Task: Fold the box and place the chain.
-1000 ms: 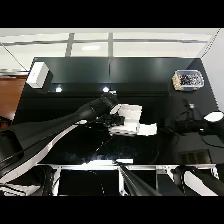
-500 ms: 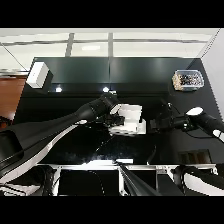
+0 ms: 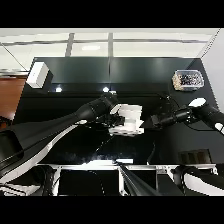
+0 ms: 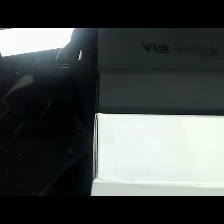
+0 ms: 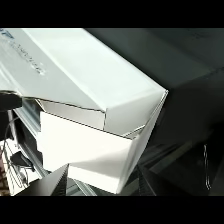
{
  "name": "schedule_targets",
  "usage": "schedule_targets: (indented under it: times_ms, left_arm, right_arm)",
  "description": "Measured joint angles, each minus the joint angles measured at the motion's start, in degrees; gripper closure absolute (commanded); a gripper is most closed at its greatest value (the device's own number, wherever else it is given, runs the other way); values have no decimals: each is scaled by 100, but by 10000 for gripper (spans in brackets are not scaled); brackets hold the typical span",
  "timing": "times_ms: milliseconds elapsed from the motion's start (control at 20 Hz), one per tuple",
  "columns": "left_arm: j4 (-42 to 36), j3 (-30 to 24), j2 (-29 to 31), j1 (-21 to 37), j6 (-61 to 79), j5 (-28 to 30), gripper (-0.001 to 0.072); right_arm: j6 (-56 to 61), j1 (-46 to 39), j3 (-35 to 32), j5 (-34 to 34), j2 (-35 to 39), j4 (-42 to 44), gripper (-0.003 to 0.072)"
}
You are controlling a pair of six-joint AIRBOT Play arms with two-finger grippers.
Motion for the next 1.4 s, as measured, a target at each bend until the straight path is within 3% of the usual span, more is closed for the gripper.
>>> schedule_targets:
  times_ms: [400,950,1000,1050,1400]
  left_arm:
    - [-7,0,2,0,7,17,682]
    - [-13,0,2,2,9,17,682]
    - [-20,0,0,2,9,17,682]
    - [-24,0,0,2,9,17,682]
    - [-39,0,0,2,-2,-11,682]
  right_arm:
    - [1191,769,264,-769,-4,-52,196]
    - [4579,2855,1167,-1589,-4,-2883,199]
    - [5023,3056,1211,-1628,-4,-3217,325]
    - [5469,3233,1244,-1657,-4,-3591,371]
    - [7257,3797,1322,-1766,-42,-4605,371]
